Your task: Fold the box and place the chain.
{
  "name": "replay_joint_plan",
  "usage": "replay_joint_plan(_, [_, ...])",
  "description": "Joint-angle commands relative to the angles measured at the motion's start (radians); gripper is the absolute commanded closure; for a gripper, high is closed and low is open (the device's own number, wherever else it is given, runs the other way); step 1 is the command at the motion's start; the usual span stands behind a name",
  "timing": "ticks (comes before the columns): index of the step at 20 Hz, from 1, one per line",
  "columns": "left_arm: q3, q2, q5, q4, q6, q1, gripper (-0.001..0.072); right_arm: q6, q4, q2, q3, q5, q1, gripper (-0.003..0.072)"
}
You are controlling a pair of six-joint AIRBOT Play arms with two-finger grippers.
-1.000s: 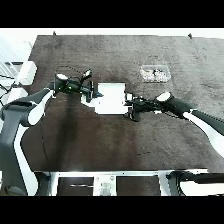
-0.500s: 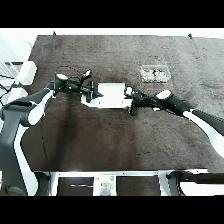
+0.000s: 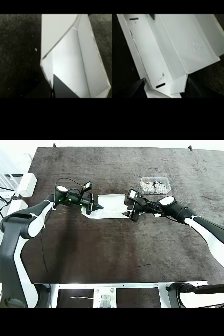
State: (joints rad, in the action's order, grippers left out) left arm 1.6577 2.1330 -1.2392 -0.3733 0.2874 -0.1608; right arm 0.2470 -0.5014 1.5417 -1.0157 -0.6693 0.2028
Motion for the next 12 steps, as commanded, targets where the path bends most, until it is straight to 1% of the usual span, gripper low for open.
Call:
replay_joint_plan(1, [0.0,0.0,0.0,0.0,0.0,0.0,0.069,0.02,0.004,0.04,-0.037,-0.081,-0.035,0.0073])
replay_joint_plan(6, [0.0,0.0,0.0,0.0,0.0,0.0,0.069,0.027,0.003,0.13,-0.147,-0.228,-0.093,0.0073])
replay_joint_plan(12, [0.0,0.0,0.0,0.0,0.0,0.0,0.069,0.027,0.0,0.24,-0.274,-0.342,-0.099,0.0073])
